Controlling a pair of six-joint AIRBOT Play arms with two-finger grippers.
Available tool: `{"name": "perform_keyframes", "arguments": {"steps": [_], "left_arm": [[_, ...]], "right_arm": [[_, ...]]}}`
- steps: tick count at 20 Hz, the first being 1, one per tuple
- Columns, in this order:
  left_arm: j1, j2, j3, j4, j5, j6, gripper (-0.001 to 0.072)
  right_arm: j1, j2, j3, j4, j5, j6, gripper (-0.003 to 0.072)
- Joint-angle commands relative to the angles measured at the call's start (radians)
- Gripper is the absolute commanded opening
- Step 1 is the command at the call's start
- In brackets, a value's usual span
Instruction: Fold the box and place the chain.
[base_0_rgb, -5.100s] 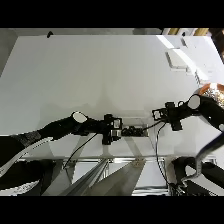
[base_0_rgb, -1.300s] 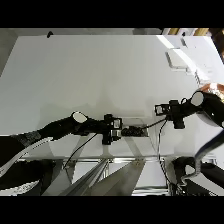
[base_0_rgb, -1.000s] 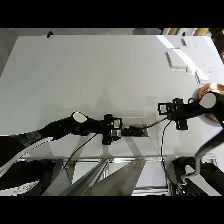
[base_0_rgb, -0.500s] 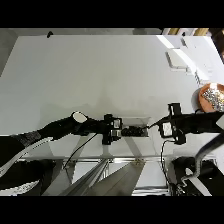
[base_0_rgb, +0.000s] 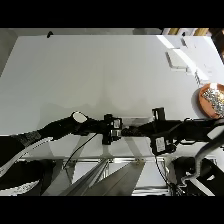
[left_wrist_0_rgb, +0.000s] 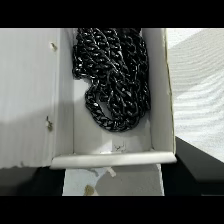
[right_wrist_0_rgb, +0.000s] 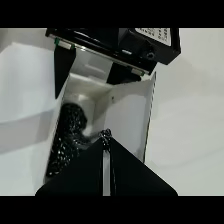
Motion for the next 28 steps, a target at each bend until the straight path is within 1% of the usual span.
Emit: {"name": "perform_keyframes", "arguments": {"steps": [1,4,7,9,12,13,14,15,16,18,19,20,22,25,27,28], "left_arm": [[0.0,0.0,0.0,0.0,0.0,0.0,0.0273],[0.0,0.0,0.0,0.0,0.0,0.0,0.0273],[0.0,0.0,0.0,0.0,0.0,0.0,0.0273],[0.0,0.0,0.0,0.0,0.0,0.0,0.0273],[0.0,0.0,0.0,0.0,0.0,0.0,0.0273],[0.0,0.0,0.0,0.0,0.0,0.0,0.0273],[0.0,0.0,0.0,0.0,0.0,0.0,0.0273],[0.0,0.0,0.0,0.0,0.0,0.0,0.0273],[0.0,0.0,0.0,0.0,0.0,0.0,0.0273],[0.0,0.0,0.0,0.0,0.0,0.0,0.0273],[0.0,0.0,0.0,0.0,0.0,0.0,0.0273],[0.0,0.0,0.0,0.0,0.0,0.0,0.0273],[0.0,0.0,0.0,0.0,0.0,0.0,0.0273],[0.0,0.0,0.0,0.0,0.0,0.0,0.0273],[0.0,0.0,0.0,0.0,0.0,0.0,0.0273],[0.0,0.0,0.0,0.0,0.0,0.0,0.0273]], "right_arm": [[0.055,-0.099,-0.008,0.019,-0.071,0.0,0.002],[0.102,-0.233,-0.008,0.018,-0.095,0.0,0.002],[0.107,-0.298,-0.001,-0.003,-0.116,0.001,0.0022],[0.107,-0.299,0.063,-0.063,-0.057,0.058,0.007],[0.107,-0.303,0.244,-0.135,0.077,0.23,0.0073],[0.107,-0.311,0.306,-0.157,0.107,0.283,0.013],[0.093,-0.323,0.366,-0.169,0.126,0.324,0.0248],[0.072,-0.336,0.406,-0.167,0.124,0.342,0.0301],[0.041,-0.353,0.433,-0.167,0.113,0.344,0.0298],[-0.029,-0.399,0.441,-0.164,0.088,0.344,0.0289],[-0.057,-0.436,0.441,-0.164,0.098,0.354,0.0287],[-0.073,-0.475,0.441,-0.166,0.115,0.384,0.0267],[-0.077,-0.533,0.419,-0.16,0.161,0.393,0.0069],[-0.057,-0.507,0.284,-0.12,0.137,0.304,0.0061],[-0.036,-0.456,0.194,-0.119,0.132,0.301,0.0062],[-0.031,-0.421,0.159,-0.114,0.106,0.302,0.0066]]}}
